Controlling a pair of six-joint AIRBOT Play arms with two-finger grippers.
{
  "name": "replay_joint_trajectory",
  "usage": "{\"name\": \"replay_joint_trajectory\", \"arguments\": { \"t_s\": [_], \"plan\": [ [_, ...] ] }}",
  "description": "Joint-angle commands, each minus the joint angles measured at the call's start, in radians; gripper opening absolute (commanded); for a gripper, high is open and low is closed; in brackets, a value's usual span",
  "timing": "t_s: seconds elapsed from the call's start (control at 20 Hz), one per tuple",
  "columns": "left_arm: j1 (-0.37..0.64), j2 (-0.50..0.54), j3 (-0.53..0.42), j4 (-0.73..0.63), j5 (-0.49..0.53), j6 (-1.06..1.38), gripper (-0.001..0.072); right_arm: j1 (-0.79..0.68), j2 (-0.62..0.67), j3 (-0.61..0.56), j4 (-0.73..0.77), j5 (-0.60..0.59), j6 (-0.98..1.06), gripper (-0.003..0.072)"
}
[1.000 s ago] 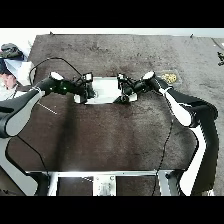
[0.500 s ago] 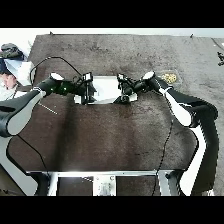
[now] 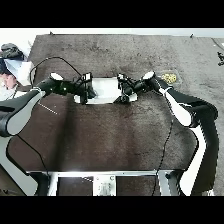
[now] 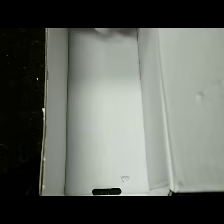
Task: Fold the box and place the chain.
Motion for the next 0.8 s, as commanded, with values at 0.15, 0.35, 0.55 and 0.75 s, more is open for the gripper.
{"name": "replay_joint_trajectory", "arguments": {
  "t_s": [0.15, 0.35, 0.55, 0.75],
  "plan": [
    [0.087, 0.003, 0.06, 0.044, -0.234, -0.164, 0.0008, 0.0, -0.001, 0.0, 0.0, 0.0, -0.001, 0.0473],
    [0.107, 0.117, 0.069, 0.045, -0.202, -0.34, 0.0006, 0.0, -0.001, 0.0, 0.0, 0.0, -0.001, 0.0473],
    [0.153, 0.268, 0.04, 0.158, -0.111, -0.745, 0.0007, 0.0, -0.001, 0.0, 0.0, 0.0, -0.001, 0.0473],
    [0.24, 0.401, -0.143, 0.152, 0.054, -1.051, 0.0007, 0.0, -0.001, 0.0, 0.0, 0.0, -0.001, 0.0473]
  ]
}}
